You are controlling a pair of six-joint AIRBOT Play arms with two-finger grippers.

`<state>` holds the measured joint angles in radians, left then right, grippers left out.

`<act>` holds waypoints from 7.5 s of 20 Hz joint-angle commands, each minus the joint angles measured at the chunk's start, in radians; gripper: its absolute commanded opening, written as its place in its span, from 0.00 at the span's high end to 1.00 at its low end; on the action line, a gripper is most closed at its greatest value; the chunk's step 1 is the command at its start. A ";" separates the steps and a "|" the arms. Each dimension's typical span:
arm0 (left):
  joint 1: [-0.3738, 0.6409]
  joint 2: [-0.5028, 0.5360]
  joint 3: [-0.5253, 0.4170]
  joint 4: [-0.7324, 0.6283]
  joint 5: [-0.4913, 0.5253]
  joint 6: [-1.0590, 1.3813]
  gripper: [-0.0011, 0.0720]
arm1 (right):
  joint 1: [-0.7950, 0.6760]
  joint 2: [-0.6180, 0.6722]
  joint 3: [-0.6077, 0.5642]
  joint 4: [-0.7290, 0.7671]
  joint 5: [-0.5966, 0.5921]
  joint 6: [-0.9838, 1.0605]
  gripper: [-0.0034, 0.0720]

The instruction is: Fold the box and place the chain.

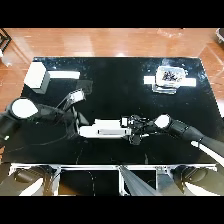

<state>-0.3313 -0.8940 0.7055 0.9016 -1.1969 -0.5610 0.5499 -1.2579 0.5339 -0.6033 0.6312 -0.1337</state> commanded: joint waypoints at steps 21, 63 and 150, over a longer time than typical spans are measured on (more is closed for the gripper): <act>-0.198 -0.315 -0.035 -0.156 0.618 -0.055 0.96 | 0.001 0.000 0.000 0.000 0.000 0.000 0.55; -0.166 -0.230 -0.073 0.197 0.373 0.180 0.22 | 0.001 0.000 0.000 0.000 0.000 0.000 0.55; 0.456 -0.196 -0.189 -0.058 0.070 -0.554 0.96 | 0.001 0.000 0.000 0.000 -0.007 0.006 0.55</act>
<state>0.1043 -1.0409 0.5552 0.9257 -1.1191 -1.0397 0.5499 -1.2579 0.5343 -0.6037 0.6239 -0.1276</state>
